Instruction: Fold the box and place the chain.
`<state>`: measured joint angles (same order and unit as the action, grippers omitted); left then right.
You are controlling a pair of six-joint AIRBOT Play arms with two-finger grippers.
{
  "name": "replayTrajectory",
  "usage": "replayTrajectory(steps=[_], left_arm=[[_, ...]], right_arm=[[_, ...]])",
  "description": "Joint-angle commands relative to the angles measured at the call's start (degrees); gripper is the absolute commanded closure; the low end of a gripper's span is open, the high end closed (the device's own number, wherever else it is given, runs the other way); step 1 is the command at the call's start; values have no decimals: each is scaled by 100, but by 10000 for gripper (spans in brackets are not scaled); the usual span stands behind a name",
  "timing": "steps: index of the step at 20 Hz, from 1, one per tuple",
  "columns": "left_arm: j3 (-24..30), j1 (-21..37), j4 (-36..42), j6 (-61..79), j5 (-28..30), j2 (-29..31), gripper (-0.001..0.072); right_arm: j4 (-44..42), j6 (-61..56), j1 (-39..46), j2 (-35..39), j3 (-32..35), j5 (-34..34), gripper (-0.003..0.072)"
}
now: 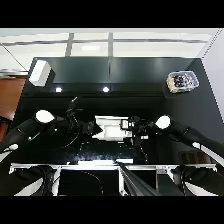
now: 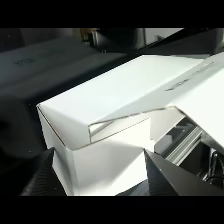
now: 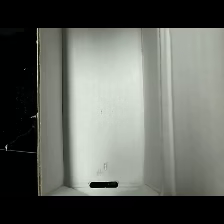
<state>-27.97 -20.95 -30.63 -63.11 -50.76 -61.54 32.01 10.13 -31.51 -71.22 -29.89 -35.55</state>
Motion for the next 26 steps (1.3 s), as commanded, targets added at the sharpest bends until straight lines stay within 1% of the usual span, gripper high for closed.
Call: replayTrajectory(steps=[1, 4, 5, 6, 8, 9, 12, 15, 19, 20, 23, 26], left_arm=[[-7, -9, -295, -581, -94, 214, 88], [-15, -74, -365, -741, -74, 245, 95], [-20, -116, -374, -743, -55, 245, 167], [-37, -179, -424, -745, -35, 245, 203], [-83, -295, -597, -887, 68, 245, 205], [-125, -380, -774, -1088, 168, 245, 219], [-328, -649, -1384, -1600, 422, 245, 219], [-498, -901, -1792, -2015, 579, 243, 223], [-544, -1049, -1891, -2312, 667, 240, 227], [-544, -1088, -1893, -2389, 717, 238, 258], [-544, -1263, -1908, -2498, 931, 234, 264], [-544, -1436, -2393, -2975, 981, 227, 264]], right_arm=[[0, -2, -4, -2, 2, 0, 286], [0, -2, -4, -2, 2, -2, 287], [0, -2, -4, -2, 2, -2, 286], [0, 0, -4, -2, 2, -2, 287], [0, -2, -4, -2, 2, -2, 287], [0, 0, -4, -2, 2, -2, 286], [0, -2, -4, -2, 2, -2, 287], [0, -2, -4, -2, 2, 0, 287], [0, 0, -4, -2, 2, -2, 286], [0, -2, -4, -2, 2, -2, 287], [0, -2, -4, -2, 2, -2, 286], [0, -2, -4, -2, 2, -2, 287]])
